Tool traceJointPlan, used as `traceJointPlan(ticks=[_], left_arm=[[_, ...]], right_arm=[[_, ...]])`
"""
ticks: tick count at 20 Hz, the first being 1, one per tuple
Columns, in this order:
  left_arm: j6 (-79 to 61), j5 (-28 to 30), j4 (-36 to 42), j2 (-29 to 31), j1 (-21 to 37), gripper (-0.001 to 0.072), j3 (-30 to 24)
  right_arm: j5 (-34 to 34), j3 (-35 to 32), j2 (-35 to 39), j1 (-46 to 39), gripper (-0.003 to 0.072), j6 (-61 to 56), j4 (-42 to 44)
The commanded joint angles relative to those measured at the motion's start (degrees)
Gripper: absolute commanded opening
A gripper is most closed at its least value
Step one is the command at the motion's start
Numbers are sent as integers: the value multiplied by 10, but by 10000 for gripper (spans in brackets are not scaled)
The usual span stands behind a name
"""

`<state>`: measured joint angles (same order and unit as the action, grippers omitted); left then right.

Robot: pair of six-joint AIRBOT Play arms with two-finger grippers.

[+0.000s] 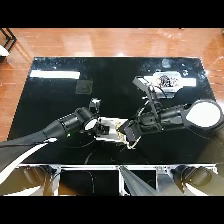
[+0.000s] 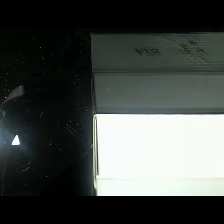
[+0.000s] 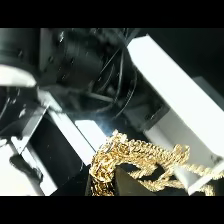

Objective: Fold the box and place the chain.

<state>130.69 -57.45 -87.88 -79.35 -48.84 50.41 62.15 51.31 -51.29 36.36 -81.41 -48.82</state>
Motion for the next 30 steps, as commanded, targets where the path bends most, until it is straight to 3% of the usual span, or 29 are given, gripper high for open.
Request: traceJointPlan(ticks=[1, 9, 10, 11, 12, 16, 21, 22, 25, 28, 30], left_arm=[[0, -1, 1, 0, 0, 25, 0], [0, -2, 1, 0, 0, 25, 0], [0, -2, 1, 0, 0, 25, 0], [0, -2, 1, 0, 0, 25, 0], [0, -2, 1, 0, 0, 25, 0], [0, -3, 1, 0, 0, 25, 0], [0, -4, 5, 0, 0, 25, 0], [0, -5, 10, 0, 0, 25, 0], [0, 0, 14, 0, 0, 25, 0], [0, -11, 14, 0, 0, 25, 0], [0, -11, 15, 0, 0, 25, 0]], right_arm=[[-35, -1, -17, 5, 19, 4, 3], [-27, -10, -59, 6, 21, 7, -42], [-25, -12, -59, 6, 102, 7, -42], [-23, -13, -59, 5, 475, 6, -42], [-21, -13, -59, 4, 656, 6, -47], [59, -13, -26, -58, 655, 15, -76], [129, -32, 64, -203, 659, 49, -203], [133, -48, 68, -231, 715, 83, -223], [59, -123, 67, -266, 714, 255, -214], [-30, -195, 67, -235, 713, 507, -74], [-66, -229, 66, -201, 708, 635, -46]])
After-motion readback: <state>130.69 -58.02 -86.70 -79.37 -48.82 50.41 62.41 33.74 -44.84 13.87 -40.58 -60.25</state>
